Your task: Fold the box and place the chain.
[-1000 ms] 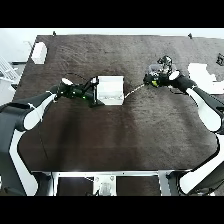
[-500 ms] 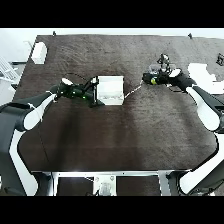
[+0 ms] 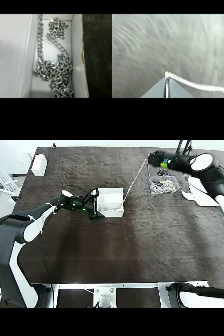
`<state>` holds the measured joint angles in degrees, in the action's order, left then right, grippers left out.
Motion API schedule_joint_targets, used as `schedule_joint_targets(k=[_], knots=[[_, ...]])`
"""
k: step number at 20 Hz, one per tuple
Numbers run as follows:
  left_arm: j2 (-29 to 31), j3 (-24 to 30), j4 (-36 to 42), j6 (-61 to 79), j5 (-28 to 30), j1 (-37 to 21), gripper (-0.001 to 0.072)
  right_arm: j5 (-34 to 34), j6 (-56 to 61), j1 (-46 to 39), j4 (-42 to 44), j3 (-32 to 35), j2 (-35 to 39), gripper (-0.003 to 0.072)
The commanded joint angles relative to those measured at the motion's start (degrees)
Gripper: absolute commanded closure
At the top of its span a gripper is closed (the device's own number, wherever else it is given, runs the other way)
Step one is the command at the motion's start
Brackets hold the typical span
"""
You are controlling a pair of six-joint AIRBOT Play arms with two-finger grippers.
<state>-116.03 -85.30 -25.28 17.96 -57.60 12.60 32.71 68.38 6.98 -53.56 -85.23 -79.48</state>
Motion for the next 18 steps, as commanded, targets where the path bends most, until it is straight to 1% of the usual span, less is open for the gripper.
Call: schedule_joint_targets(k=[1, 3, 6, 9, 12, 18], knots=[[-0.02, 0.0, 0.0, 0.0, -0.11, -0.07, 0.0303, -2.08, -0.02, 4.9, -4.26, -0.07, 10.12, 0.0679], [-0.02, 0.0, 0.0, 0.0, -0.15, -0.07, 0.0302, -3.5, -0.04, 8.46, -5.88, -0.09, 13.77, 0.0679], [-0.02, 0.0, 0.0, 0.02, -0.35, -0.07, 0.0302, -6.58, -0.04, 14.25, -10.36, -0.39, 16.79, 0.0679], [-0.02, 0.0, 0.0, 0.02, -0.37, -0.07, 0.0302, -6.93, -0.04, 18.8, -13.62, -3.21, 16.92, 0.0679], [-0.02, 0.0, 0.0, 0.02, -0.35, -0.07, 0.0302, -7.48, -0.09, 22.38, -14.93, -5.29, 16.92, 0.0679], [-0.02, 0.0, 0.0, 0.02, -0.33, -0.07, 0.0302, -7.58, -0.07, 27.02, -16.17, -5.53, 15.78, 0.0679]])
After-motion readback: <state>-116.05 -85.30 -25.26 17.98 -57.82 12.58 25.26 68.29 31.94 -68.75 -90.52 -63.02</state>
